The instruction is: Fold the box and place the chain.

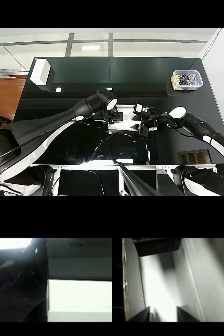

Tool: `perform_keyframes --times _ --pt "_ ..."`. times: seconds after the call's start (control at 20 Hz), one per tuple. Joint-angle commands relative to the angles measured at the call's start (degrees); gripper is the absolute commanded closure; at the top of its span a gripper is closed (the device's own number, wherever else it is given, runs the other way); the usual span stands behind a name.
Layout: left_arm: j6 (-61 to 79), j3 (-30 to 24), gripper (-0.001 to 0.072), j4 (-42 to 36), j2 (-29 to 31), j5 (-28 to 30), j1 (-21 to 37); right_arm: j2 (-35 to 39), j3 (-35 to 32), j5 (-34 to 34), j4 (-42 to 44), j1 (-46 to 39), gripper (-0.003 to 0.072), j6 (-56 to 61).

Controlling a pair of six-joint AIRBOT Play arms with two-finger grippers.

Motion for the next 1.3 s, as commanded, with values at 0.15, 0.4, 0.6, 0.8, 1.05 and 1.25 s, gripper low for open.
perform_keyframes --times 0.15,0.4,0.6,0.8,1.05,1.25 --pt "0.0 0.0 0.0682 0.0 0.0 0.2 0.0 -0.1 0.0 -0.5 -1.9 0.2 0.0678 6.2" --pt "0.0 0.0 0.0682 0.0 0.0 0.0 0.0 7.5 6.4 9.9 -20.0 -7.1 0.0673 49.9" --pt "0.0 0.0 0.0682 0.0 0.0 0.0 0.0 13.2 8.6 12.5 -28.6 -26.5 0.0674 72.7" --pt "0.0 0.0 0.0682 0.0 0.0 -0.1 0.0 10.0 0.3 11.1 -28.3 -39.0 0.0674 90.5" --pt "0.0 0.0 0.0682 0.0 0.0 -0.1 0.0 -3.2 -0.4 20.6 -14.7 -31.0 0.0673 76.0" --pt "0.0 0.0 0.0682 0.0 0.0 -0.1 0.0 -5.3 0.7 21.0 -5.9 -25.5 0.0673 70.5"
